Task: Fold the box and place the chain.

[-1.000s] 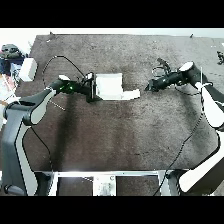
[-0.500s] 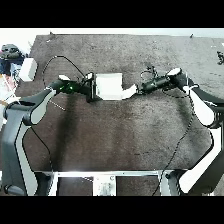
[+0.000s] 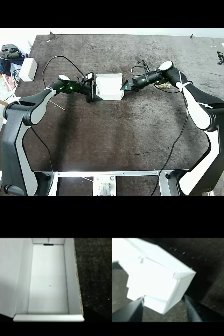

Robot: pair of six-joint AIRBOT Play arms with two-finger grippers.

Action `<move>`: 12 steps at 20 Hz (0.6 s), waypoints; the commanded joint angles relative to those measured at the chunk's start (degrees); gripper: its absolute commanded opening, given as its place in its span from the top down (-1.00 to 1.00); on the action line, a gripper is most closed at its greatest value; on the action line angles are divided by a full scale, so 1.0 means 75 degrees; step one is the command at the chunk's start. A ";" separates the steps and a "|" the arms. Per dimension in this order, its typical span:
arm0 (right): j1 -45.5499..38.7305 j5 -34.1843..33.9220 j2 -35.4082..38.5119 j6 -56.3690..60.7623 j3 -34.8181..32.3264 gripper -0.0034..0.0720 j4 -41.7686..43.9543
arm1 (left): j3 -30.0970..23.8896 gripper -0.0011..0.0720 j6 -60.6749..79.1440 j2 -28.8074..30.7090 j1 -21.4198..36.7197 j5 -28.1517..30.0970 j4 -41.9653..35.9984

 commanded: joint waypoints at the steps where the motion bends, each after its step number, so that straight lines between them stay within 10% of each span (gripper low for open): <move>1: 0.0463 -0.0297 0.0006 0.1078 0.0551 -0.28 -0.1207 | 0.0006 -0.17 0.0000 0.0000 0.0000 -0.0003 0.0003; 12: 0.1647 -0.0723 -0.0157 0.3188 0.0863 -0.28 -0.4022 | 0.0006 -0.17 0.0000 0.0000 0.0000 -0.0003 0.0003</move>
